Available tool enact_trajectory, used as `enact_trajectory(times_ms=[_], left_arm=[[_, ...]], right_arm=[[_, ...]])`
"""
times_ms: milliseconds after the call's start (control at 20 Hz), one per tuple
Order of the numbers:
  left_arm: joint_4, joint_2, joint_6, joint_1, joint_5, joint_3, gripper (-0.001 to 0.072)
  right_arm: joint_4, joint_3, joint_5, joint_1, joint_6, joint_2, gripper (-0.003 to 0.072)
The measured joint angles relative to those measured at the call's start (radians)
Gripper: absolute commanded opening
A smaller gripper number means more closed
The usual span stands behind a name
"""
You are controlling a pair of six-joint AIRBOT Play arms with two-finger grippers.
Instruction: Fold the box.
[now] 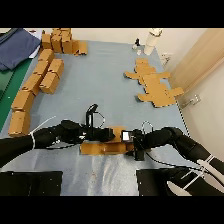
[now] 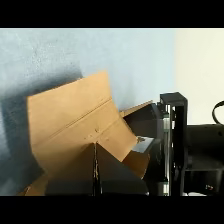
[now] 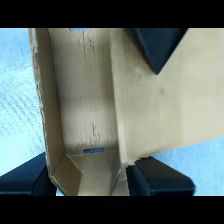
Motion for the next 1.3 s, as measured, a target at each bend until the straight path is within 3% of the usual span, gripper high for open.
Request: enact_trajectory(times_ms=[300, 800, 1300], left_arm=[[0.204, -0.019, -0.147, 0.016, -0.016, 0.032, 0.0012], [0.423, -0.011, -0.194, 0.12, -0.108, 0.111, 0.0011], [0.934, 0.286, -0.213, 0.211, -0.204, 0.111, 0.001]], right_arm=[[0.0, 0.0, 0.0, 0.0, 0.0, 0.0, 0.0512], [0.0, 0.0, 0.0, 0.0, 0.0, 0.0, 0.0512], [0.0, 0.0, 0.0, 0.0, 0.0, 0.0, 0.0512]])
